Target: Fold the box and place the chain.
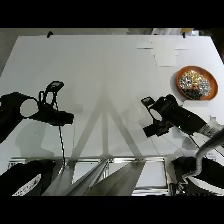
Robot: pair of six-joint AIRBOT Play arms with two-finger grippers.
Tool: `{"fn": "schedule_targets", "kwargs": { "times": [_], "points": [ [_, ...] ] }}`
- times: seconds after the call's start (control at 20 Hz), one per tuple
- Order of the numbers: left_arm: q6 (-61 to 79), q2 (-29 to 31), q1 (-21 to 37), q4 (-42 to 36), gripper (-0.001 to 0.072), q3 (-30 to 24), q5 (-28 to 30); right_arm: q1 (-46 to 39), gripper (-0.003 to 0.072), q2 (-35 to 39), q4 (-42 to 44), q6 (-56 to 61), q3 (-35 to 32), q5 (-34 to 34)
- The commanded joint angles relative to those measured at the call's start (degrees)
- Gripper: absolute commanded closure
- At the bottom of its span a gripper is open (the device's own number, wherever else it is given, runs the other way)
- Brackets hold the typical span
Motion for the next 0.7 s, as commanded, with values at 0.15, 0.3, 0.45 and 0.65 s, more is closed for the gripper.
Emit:
{"fn": "schedule_targets", "kwargs": {
  "times": [0.15, 0.3, 0.45, 0.65],
  "points": [
    [0.0, 0.0, 0.04, 0.02, 0.0702, -0.02, 0.02, 0.07, 0.0671, 0.02, 0.02, 0.02, 0.02, 0.02],
    [0.0, 0.0, 0.04, 0.02, 0.0702, -0.02, 0.04, 0.07, 0.0671, 0.02, 0.07, 0.02, 0.02, -0.79],
    [0.0, 0.0, 0.04, 0.02, 0.0702, -0.02, 0.02, 0.04, 0.067, 0.02, -1.51, -0.94, 0.02, -3.98],
    [0.0, 0.0, 0.04, 0.02, 0.0702, -0.02, 0.02, 0.0, 0.067, 0.37, -26.34, 6.99, 0.07, -1.95]
  ]
}}
